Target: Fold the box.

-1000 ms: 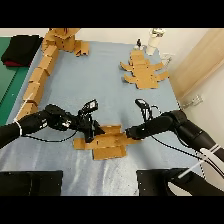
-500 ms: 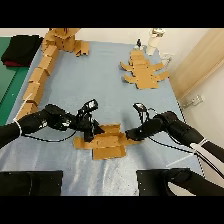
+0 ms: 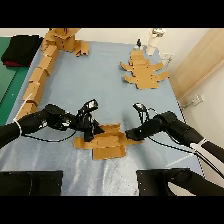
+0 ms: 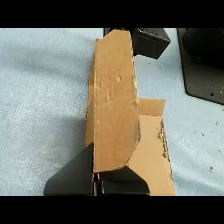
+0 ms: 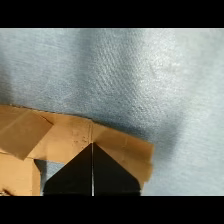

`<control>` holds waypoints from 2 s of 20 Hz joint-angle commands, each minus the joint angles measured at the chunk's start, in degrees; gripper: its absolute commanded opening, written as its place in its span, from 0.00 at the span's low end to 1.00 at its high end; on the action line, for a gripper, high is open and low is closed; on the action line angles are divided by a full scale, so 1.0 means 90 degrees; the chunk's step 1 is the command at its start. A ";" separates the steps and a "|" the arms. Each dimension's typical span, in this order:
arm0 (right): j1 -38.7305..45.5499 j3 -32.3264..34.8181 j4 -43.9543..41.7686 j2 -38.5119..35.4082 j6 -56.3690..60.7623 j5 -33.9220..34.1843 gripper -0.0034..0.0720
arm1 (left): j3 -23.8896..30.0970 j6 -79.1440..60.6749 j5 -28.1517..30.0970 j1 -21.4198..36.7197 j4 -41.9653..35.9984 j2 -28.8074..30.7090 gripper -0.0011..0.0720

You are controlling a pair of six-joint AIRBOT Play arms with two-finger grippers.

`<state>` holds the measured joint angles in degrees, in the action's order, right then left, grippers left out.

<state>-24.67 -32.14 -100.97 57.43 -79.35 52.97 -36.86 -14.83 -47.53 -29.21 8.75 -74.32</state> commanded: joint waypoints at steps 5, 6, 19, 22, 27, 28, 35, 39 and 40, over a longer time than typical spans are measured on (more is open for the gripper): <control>-0.0335 -0.0005 0.0012 -0.0641 0.0012 -0.0012 0.05 | 0.0002 -0.0017 0.0007 0.0000 0.0005 0.0002 0.03; -0.0413 -0.0005 0.0005 -0.0770 0.0015 -0.0010 0.05 | 0.0002 -0.0024 0.0007 0.0000 0.0010 0.0005 0.03; -0.5999 0.0512 0.2832 -0.1547 0.0714 0.0104 0.14 | 0.0002 -0.0022 0.0000 -0.0010 0.0000 0.0002 0.03; -0.6098 0.0631 0.3721 -0.1343 0.0716 -0.0112 0.66 | 0.0002 -0.0022 0.0000 -0.0010 0.0000 0.0002 0.03; -0.6018 0.0631 0.4369 -0.0712 0.0712 -0.0243 0.66 | 0.0002 -0.0022 0.0002 -0.0010 0.0000 0.0002 0.03; -0.6020 0.0631 0.4420 -0.0585 0.0695 -0.0304 0.66 | 0.0002 -0.0022 0.0000 -0.0012 0.0000 0.0002 0.03; -0.6020 0.0627 0.5163 -0.0073 0.0726 -0.0639 0.65 | 0.0002 -0.0022 0.0000 -0.0012 0.0000 0.0002 0.03; -0.6020 0.0316 0.5263 -0.0172 0.0928 -0.0270 0.63 | 0.0002 -0.0022 0.0000 -0.0010 0.0000 0.0002 0.03; -0.6020 0.0262 0.5343 -0.0245 0.1008 -0.0223 0.63 | 0.0002 -0.0022 0.0002 -0.0010 0.0000 0.0002 0.03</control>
<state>-78.83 -28.32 -54.92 55.90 -71.90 49.15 -36.86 -15.03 -47.53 -29.34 8.73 -74.32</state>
